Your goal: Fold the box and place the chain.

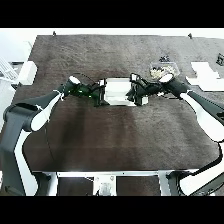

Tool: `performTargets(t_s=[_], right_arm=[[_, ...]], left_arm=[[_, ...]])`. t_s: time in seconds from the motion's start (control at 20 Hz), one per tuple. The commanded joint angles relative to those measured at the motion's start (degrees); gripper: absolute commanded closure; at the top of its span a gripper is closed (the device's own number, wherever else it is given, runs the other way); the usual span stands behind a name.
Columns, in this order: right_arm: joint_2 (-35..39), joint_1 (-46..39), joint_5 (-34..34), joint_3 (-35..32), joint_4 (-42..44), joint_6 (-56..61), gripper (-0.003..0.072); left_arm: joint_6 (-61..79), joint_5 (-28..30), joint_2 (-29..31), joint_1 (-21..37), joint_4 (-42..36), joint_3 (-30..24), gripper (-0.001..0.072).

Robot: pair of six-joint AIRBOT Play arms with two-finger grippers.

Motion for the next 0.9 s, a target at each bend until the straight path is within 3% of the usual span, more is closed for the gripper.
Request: performTargets(t_s=[0.0, 0.1, 0.15, 0.2, 0.7, 0.75, 0.8, 0.85], right_arm=[[-0.8, 0.6, 0.0, 0.0, 0.4, -2.3, 0.0245], [-0.8, 0.3, 0.0, 0.0, 0.4, -2.3, 0.0233], [-0.8, 0.3, 0.0, 0.0, 0.3, -2.3, 0.0128], [-0.8, 0.2, 0.0, 0.0, 0.4, -2.3, 0.0102], [-0.7, -1.6, 0.2, 0.0, -1.4, -1.0, 0.0114], [-0.5, -1.6, 0.2, 0.0, -3.4, 0.0, 0.0156], [-0.4, -1.6, 0.9, 0.0, -5.9, 0.8, 0.0399], [-0.2, -1.5, 1.6, 0.0, -7.1, 1.2, 0.0545]], left_arm=[[-0.7, 0.1, 0.0, 0.0, 0.0, 0.0, 0.0352], [-0.6, 0.1, 0.0, 0.0, 0.0, 0.0, 0.0353], [-0.7, 0.1, 0.0, 0.0, 0.0, 0.0, 0.0352], [-0.7, 0.1, 0.0, 0.0, 0.0, 0.0, 0.0353], [-0.7, 0.1, 0.0, 0.0, 0.0, 0.0, 0.0353], [-0.7, 0.1, 0.0, 0.0, 0.0, 0.0, 0.0353], [-0.7, 0.1, 0.0, 0.0, 0.0, 0.0, 0.0353], [-0.7, 0.1, 0.0, 0.0, 0.0, 0.0, 0.0353]])
